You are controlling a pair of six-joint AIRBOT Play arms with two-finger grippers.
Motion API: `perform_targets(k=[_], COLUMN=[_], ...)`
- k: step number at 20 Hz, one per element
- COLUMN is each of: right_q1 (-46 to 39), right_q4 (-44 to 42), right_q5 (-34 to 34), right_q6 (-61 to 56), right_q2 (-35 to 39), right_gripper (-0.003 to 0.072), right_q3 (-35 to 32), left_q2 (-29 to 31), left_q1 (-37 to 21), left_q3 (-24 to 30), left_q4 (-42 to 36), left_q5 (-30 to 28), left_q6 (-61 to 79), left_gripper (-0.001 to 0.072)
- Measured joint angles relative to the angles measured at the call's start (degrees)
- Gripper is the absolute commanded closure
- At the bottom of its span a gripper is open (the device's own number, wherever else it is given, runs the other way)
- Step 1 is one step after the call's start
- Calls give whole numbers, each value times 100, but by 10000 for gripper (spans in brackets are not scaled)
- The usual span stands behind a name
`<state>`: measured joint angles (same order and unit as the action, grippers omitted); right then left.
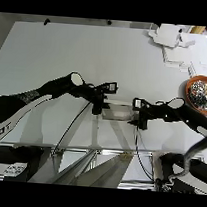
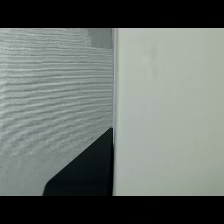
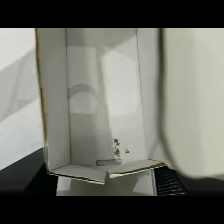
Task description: Fold the box and place the chain.
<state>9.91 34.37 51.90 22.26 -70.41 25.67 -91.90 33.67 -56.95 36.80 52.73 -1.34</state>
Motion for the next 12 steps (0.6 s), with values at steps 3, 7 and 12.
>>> perform_targets(k=[3, 7, 12], right_q1=[2, 4, 7], right_q4=[-37, -76, -81], right_q5=[-17, -72, -118], right_q6=[114, 164, 179], right_q2=[-33, -151, -210], right_gripper=[170, 171, 242], right_q3=[-20, -31, -28], left_q2=[0, 0, 0], left_q1=[0, 0, 0], left_q3=[0, 0, 0], left_q4=[-2, -7, -9], left_q5=[-13, -28, -35], left_q6=[-2, -11, -13], left_gripper=[700, 700, 700])
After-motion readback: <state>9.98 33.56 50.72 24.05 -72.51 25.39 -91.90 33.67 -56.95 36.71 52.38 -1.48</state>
